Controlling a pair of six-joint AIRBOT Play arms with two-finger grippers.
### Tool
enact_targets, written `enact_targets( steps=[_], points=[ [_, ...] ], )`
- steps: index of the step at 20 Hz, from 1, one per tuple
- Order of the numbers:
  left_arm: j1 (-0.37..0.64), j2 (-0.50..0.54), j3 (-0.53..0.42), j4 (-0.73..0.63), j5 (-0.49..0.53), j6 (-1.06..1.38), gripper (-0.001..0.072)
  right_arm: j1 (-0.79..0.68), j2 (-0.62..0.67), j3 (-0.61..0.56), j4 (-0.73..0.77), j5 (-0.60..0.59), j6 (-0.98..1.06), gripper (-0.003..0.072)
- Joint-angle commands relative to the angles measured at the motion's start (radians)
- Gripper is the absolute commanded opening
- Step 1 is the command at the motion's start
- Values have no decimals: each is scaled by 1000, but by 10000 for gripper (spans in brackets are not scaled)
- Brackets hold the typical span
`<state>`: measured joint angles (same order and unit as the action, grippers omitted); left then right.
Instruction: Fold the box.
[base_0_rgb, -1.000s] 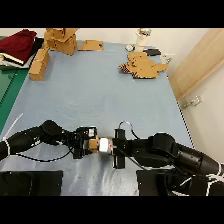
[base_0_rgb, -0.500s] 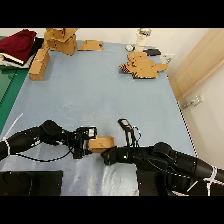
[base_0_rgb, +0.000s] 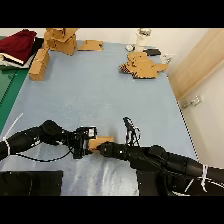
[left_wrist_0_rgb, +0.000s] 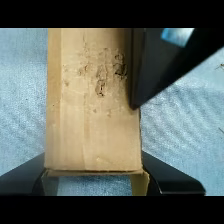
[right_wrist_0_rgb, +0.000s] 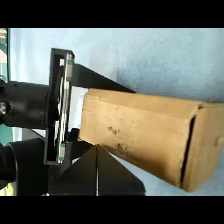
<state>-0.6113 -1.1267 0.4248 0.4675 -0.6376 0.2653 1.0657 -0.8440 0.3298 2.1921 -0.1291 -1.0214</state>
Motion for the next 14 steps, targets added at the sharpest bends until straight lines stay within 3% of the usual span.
enact_targets(
  steps=[1,10,14],
  points=[
    [0,0,0,0,0,0,332,21,-36,-1,3,16,21,3],
    [0,0,0,0,0,0,332,21,-45,10,-58,3,17,2],
    [0,0,0,0,0,0,332,6,81,89,-209,-161,24,2]
  ],
)
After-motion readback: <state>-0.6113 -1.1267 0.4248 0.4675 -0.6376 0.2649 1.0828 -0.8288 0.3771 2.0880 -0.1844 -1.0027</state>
